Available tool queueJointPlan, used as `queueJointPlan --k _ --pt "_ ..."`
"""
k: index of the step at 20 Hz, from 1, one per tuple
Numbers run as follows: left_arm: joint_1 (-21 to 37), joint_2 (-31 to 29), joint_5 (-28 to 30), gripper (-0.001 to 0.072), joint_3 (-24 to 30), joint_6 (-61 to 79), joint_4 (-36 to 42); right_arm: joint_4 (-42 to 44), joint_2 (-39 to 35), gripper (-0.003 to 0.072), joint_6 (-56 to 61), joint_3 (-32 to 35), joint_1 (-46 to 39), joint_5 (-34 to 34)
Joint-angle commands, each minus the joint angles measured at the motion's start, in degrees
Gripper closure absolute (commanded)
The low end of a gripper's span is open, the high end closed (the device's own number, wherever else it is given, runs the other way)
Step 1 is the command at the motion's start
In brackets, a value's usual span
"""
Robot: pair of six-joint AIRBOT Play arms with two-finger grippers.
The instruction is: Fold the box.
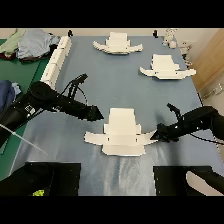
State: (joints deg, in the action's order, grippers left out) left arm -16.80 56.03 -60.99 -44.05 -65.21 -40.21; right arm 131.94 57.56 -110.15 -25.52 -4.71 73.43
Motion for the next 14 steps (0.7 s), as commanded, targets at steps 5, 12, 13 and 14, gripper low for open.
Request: queueJointPlan --k 5,12,13,14 --pt "11.8 11.3 -4.6 0.0257 0.0 3.7 4.4 0.0 -13.9 0.0685 -1.7 6.6 12.7 -15.3" --pt "12.1 23.5 -3.6 0.0257 0.0 8.9 7.7 -0.1 -15.8 0.0685 0.2 7.6 19.0 -19.0" --pt "12.1 24.7 -3.5 0.0257 0.0 10.1 9.3 -0.1 -15.8 0.0685 0.3 7.6 19.4 -19.2" --pt "12.1 26.0 -3.5 0.0257 -0.3 11.0 10.6 -0.1 -15.8 0.0685 0.5 7.6 19.5 -19.2"
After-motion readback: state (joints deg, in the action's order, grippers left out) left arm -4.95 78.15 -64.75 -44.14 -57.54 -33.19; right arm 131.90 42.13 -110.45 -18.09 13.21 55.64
